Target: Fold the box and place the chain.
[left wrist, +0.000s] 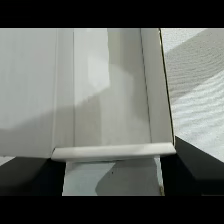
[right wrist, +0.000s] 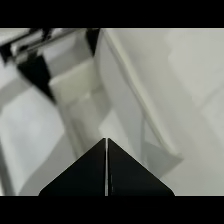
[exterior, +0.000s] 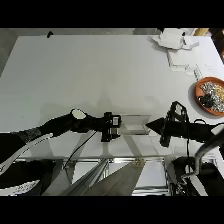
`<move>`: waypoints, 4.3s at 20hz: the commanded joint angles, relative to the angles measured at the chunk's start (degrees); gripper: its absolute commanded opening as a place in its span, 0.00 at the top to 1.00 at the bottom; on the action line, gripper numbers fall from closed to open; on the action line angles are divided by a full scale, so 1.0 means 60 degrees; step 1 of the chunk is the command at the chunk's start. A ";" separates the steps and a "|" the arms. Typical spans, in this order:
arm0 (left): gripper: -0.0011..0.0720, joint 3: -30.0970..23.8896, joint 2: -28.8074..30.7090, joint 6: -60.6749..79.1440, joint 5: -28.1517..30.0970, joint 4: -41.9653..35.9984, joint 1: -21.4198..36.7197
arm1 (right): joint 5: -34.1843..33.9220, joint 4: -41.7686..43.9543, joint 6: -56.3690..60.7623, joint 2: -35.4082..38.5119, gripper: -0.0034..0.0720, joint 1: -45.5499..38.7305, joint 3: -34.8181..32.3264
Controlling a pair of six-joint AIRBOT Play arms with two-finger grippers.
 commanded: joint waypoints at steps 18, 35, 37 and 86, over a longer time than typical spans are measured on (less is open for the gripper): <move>0.61 -0.0007 0.0004 0.0000 0.0000 0.0004 0.0000 | -0.0255 -0.5184 0.1759 -0.2328 0.92 0.1909 0.2157; 0.61 -0.0007 0.0004 0.0000 -0.0069 0.0004 0.0000 | -0.0911 -0.3763 -0.4062 -0.2980 0.59 0.1016 0.0550; 0.61 -0.0007 0.0004 0.0000 -0.0069 0.0004 0.0000 | -0.0838 -0.3286 -0.4051 -0.3300 0.61 0.1016 0.0550; 0.61 -0.0007 0.0004 0.0000 -0.0073 0.0004 0.0000 | -0.0397 -0.3020 0.7515 -0.4342 0.92 -0.0838 0.0255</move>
